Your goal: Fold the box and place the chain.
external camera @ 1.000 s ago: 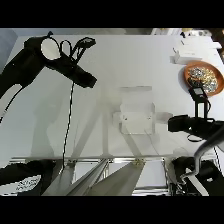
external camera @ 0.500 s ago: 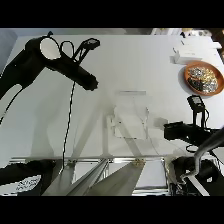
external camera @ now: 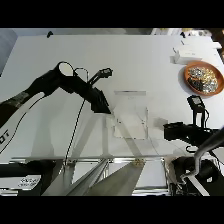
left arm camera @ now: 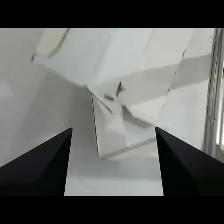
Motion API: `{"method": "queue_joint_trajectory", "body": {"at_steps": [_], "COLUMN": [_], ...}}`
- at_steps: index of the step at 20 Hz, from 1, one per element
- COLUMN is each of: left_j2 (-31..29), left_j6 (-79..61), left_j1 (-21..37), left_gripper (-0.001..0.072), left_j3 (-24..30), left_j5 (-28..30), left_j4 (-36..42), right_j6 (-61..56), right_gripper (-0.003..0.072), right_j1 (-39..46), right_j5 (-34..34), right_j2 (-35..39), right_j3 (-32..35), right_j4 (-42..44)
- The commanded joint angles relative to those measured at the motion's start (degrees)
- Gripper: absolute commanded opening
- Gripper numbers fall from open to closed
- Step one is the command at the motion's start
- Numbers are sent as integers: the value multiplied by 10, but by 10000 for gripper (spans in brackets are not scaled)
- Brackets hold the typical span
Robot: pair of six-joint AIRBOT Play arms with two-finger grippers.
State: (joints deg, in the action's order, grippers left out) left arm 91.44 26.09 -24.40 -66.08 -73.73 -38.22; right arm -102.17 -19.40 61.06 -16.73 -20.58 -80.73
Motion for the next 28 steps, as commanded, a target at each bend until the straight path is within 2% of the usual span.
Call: {"method": "queue_joint_trajectory", "body": {"at_steps": [1,4,9,15,17,18,19,20,21,22,23,26,28], "left_j2": [48,68,87,122,124,124,123,123,123,122,122,119,106], "left_j6": [-98,-147,-210,-245,-247,-246,-246,-246,-247,-247,-252,-305,-306], "left_j1": [-7,-7,-7,-31,-37,-37,-36,-34,-33,-34,-34,-34,-34], "left_gripper": [571,571,570,551,485,427,210,139,126,83,4,2,1], "left_j3": [12,12,12,11,11,11,11,11,11,11,11,11,11], "left_j5": [28,3,29,20,25,28,31,37,43,50,55,54,53], "left_j4": [100,160,217,264,258,253,247,245,244,245,244,243,241], "right_j6": [0,0,0,0,0,0,0,0,0,0,0,2,2], "right_gripper": [15,15,15,15,15,15,15,15,15,15,15,28,150], "right_j1": [-1,-1,-1,-1,-1,-1,0,-1,-1,-1,-1,0,0], "right_j5": [2,2,2,2,2,2,3,3,5,5,5,3,3], "right_j2": [0,0,0,0,0,0,0,0,0,0,0,0,0], "right_j3": [0,0,0,0,0,0,0,0,0,0,0,-1,-7], "right_j4": [2,2,2,3,3,3,3,3,4,5,6,25,32]}}
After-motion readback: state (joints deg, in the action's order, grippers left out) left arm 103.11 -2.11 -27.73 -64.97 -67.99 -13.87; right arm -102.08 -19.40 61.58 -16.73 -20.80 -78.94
